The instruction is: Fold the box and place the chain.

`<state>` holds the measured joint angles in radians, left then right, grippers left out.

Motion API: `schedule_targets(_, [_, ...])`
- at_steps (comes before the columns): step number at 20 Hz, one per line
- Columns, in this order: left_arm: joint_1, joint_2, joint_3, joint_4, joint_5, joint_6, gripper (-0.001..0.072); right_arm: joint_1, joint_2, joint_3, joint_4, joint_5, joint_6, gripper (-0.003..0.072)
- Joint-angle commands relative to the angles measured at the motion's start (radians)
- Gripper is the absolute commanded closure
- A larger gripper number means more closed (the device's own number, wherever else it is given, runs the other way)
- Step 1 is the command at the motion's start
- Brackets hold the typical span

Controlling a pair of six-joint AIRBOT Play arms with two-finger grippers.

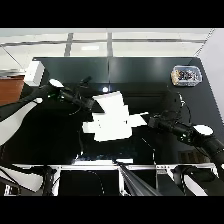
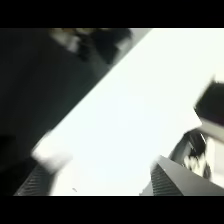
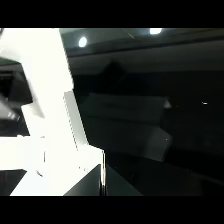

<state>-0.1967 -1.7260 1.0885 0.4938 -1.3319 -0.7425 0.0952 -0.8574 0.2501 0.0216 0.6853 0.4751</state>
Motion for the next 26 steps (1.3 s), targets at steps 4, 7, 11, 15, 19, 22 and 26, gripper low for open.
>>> schedule_targets(4, [-0.021,-0.052,0.036,0.052,-0.209,0.082,0.0276,0.002,0.001,-0.001,0.004,0.003,-0.001,0.0674])
schedule_targets(7, [-0.022,-0.052,0.037,0.044,-0.18,0.085,0.0435,0.002,0.001,-0.001,0.004,0.003,-0.001,0.0674])
schedule_targets(11, [-0.014,-0.052,0.037,0.048,-0.179,0.086,0.0582,0.002,0.001,-0.001,0.005,0.005,0.0,0.0674])
schedule_targets(15, [0.001,-0.052,0.037,0.047,-0.179,0.085,0.0623,0.002,0.001,-0.001,0.004,0.01,0.0,0.0674])
schedule_targets(19, [0.006,-0.052,0.037,0.015,-0.152,0.086,0.0599,0.01,0.001,-0.001,0.004,0.013,0.0,0.0674])
schedule_targets(22, [0.006,-0.052,0.037,0.003,-0.136,0.09,0.0515,0.03,0.001,-0.001,0.004,0.008,0.0,0.0674])
schedule_targets(26, [0.005,-0.052,0.037,0.004,-0.158,0.109,0.0549,0.032,0.001,-0.001,0.004,0.0,-0.001,0.0674])
